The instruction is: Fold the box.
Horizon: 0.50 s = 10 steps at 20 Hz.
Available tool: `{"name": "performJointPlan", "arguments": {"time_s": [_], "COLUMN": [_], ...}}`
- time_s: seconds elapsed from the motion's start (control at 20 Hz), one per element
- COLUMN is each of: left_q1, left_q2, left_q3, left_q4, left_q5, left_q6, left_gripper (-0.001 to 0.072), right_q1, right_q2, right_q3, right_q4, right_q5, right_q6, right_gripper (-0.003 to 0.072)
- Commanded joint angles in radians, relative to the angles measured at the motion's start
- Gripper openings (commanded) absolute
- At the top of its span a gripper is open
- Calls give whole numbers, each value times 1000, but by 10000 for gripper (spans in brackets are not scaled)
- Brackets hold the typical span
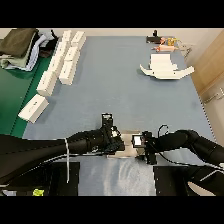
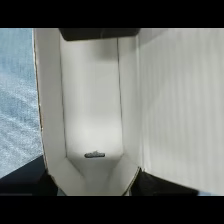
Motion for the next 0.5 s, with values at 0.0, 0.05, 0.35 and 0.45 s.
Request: {"name": "performJointPlan", "arguments": {"time_s": [0.0,0.05,0.35,0.45], "left_q1": [0,0,2,2], "left_q2": [0,1,6,6], "left_q3": [1,1,1,1], "left_q4": [3,1,2,2], "left_q5": [-3,-6,-12,-12], "left_q6": [-4,-3,-4,-4], "left_gripper": [18,44,596,595], "right_q1": [0,0,0,0], "right_q2": [0,0,0,0], "right_q3": [0,0,0,0], "right_q4": [3,3,3,3], "right_q5": [-2,-1,-1,-1], "right_q6": [-1,-1,-1,-1], "right_gripper": [509,509,509,509]}}
